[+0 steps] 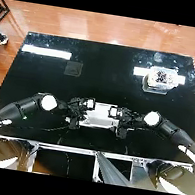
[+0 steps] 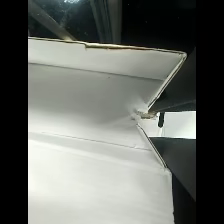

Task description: Fold the box and place the chain.

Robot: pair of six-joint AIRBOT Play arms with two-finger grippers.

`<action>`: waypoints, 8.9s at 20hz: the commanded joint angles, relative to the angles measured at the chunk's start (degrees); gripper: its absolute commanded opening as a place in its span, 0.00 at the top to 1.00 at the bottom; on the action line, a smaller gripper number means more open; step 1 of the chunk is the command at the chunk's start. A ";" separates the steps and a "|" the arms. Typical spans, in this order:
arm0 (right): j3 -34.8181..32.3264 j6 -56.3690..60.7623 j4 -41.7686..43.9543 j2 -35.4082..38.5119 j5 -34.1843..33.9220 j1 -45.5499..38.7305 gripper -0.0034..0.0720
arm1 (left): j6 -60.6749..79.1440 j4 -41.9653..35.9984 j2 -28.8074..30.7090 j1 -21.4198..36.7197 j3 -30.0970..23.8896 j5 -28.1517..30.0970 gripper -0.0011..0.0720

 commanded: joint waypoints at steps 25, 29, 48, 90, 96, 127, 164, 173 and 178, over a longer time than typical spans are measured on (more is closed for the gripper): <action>-0.04 -0.02 -0.02 0.02 0.02 0.02 0.85 | -61.68 19.45 18.69 27.56 -1.90 -21.35 0.95; -0.04 -0.02 -0.04 0.02 0.02 0.02 0.85 | -68.59 16.44 15.26 36.54 -7.56 -23.26 0.95; -0.04 -0.02 -0.02 0.02 0.02 0.02 0.85 | -49.51 -16.28 -1.73 24.00 -6.88 -19.63 0.52; -0.04 -0.02 -0.02 0.02 0.02 0.02 0.85 | -74.42 -2.71 -0.70 4.70 5.73 -15.43 0.33; -0.04 -0.02 -0.02 0.02 0.07 0.02 0.85 | -81.05 3.48 -0.66 2.14 5.77 -12.94 0.33; -0.04 -0.04 -0.07 0.02 0.02 0.02 0.85 | -115.82 31.52 -5.44 -13.92 16.63 -15.69 0.36; -0.04 -0.04 -0.22 0.00 -0.72 1.44 0.85 | -124.02 35.32 -14.64 -14.10 22.01 -20.52 0.56; -0.04 -0.04 -0.22 0.00 -0.96 1.44 0.85 | -124.02 34.99 -15.06 -14.14 22.03 -19.47 0.56; -0.04 -0.04 -0.20 0.00 -0.96 1.44 0.85 | -122.88 34.42 -15.06 -14.60 22.18 -19.50 0.94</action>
